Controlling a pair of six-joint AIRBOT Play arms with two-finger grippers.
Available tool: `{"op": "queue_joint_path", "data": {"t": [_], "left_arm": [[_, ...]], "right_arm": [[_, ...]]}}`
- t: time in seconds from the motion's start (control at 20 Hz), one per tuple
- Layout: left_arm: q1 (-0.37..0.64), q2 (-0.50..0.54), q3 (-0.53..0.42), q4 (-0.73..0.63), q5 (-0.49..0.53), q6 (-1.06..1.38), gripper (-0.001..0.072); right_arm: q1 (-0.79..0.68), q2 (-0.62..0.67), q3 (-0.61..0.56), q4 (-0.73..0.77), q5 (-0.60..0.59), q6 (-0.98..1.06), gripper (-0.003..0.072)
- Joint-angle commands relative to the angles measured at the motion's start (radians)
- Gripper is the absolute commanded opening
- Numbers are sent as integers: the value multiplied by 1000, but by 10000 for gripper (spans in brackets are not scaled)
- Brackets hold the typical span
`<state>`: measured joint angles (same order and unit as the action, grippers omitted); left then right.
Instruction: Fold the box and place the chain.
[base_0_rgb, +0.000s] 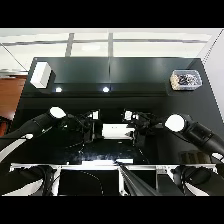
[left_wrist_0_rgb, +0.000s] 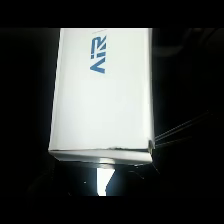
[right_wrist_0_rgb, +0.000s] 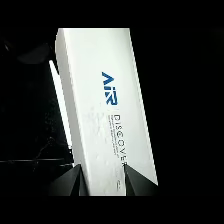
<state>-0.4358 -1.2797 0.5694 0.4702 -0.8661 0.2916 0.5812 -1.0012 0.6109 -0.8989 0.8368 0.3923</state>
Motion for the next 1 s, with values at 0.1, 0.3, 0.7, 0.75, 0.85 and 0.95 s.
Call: {"op": "queue_joint_path", "data": {"t": [0.1,0.3,0.7,0.75,0.85,0.95], "left_arm": [[0,-1,1,0,0,4,403],[0,-1,1,0,0,4,403],[0,-1,1,0,0,4,403],[0,-1,1,0,0,4,403],[0,-1,1,0,0,4,403],[0,-1,1,0,0,4,403]], "right_arm": [[1,-2,11,-3,39,-1,223],[0,0,40,-3,46,0,223],[0,0,57,-3,58,8,223],[0,0,57,-3,59,8,223],[0,0,57,-4,58,8,223],[1,0,56,-21,54,8,223]]}}
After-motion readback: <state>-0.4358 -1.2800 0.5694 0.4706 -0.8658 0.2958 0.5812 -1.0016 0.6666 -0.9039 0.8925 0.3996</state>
